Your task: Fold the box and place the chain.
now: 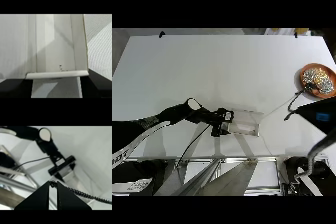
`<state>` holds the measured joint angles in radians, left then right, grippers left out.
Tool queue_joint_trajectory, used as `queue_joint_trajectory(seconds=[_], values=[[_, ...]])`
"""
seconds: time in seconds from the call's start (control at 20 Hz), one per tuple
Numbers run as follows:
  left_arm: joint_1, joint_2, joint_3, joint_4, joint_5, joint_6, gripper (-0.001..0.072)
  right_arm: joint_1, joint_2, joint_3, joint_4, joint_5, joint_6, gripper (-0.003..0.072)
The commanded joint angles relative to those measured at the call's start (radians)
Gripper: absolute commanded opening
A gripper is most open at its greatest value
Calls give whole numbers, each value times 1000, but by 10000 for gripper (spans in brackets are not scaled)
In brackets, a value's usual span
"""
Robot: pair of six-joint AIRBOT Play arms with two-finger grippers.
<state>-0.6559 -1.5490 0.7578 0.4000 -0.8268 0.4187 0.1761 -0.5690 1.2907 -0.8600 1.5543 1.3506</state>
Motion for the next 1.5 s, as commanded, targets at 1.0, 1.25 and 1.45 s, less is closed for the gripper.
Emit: queue_joint_trajectory(seconds=[1.0, 1.25, 1.45], values=[[0, 0, 0, 0, 0, 0, 253, 360, -439, -557, -270, -511, -29, 54], [0, 0, 0, 0, 0, 0, 253, 309, -380, -441, -303, -335, -19, 197], [0, 0, 0, 0, 0, 0, 253, 203, -315, -312, -434, -232, 15, 58]])
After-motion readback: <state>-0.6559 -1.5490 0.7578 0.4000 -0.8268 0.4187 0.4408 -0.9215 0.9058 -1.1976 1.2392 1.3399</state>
